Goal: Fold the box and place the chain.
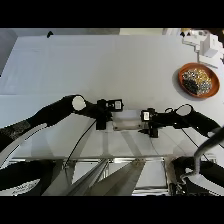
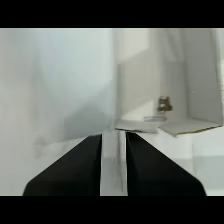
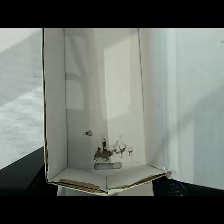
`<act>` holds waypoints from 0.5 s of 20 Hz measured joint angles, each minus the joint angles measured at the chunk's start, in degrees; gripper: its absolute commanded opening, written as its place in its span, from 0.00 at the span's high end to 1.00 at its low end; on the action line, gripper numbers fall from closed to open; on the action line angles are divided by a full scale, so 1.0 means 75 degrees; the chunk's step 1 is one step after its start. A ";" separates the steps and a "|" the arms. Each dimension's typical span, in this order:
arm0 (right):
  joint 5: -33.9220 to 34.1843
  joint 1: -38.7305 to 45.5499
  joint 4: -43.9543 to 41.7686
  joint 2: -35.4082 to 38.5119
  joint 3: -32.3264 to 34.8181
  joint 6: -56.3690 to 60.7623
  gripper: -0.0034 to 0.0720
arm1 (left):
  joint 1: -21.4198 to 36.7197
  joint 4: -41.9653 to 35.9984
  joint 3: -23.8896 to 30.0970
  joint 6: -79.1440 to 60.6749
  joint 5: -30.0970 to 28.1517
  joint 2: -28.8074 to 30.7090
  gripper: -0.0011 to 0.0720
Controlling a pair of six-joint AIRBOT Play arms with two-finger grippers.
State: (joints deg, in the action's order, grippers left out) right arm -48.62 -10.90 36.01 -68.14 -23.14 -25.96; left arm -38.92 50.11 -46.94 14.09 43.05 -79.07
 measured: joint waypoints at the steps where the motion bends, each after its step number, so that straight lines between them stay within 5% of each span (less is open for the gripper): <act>1: 0.0000 0.0003 0.0000 0.0000 0.0000 0.0003 0.50 | 0.0020 0.0073 0.0000 0.0099 0.0099 0.0017 0.75; 10: 0.0000 0.0000 0.0000 0.0000 0.0000 0.0015 0.50 | -0.0254 -0.0137 0.0003 0.0332 0.0717 -0.0041 0.69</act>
